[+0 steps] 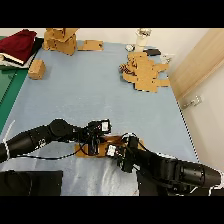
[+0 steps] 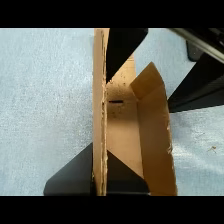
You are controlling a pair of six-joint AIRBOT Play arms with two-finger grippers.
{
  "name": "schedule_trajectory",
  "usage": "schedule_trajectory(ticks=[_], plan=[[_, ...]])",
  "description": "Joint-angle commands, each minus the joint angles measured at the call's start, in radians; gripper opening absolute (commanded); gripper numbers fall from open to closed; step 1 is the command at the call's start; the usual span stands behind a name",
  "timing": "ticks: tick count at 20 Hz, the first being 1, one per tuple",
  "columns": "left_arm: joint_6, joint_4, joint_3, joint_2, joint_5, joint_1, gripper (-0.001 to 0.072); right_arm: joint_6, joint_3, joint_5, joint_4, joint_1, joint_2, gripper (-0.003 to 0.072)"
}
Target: Fold the box.
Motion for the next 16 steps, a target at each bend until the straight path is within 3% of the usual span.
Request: schedule_trajectory(ticks=[1,6,9,12,16], plan=[[0.0,0.0,0.001,0.0,0.0,0.0,0.0012,0.003,-0.002,-0.036,0.002,-0.014,0.036,0.072],[0.0,0.0,0.001,0.0,0.0,0.0,0.0012,0.019,-0.003,-0.046,0.002,-0.019,0.033,0.072],[0.0,0.0,0.001,0.0,0.0,0.0,0.0012,-0.033,-0.019,0.043,0.033,-0.087,0.034,0.072],[0.0,0.0,0.001,0.0,0.0,0.0,0.0012,-0.332,-0.021,0.107,0.256,-0.227,0.034,0.072],[0.0,0.0,0.001,0.0,-0.001,-0.001,0.0012,-0.91,-0.02,0.09,0.717,-0.477,0.033,0.072]])
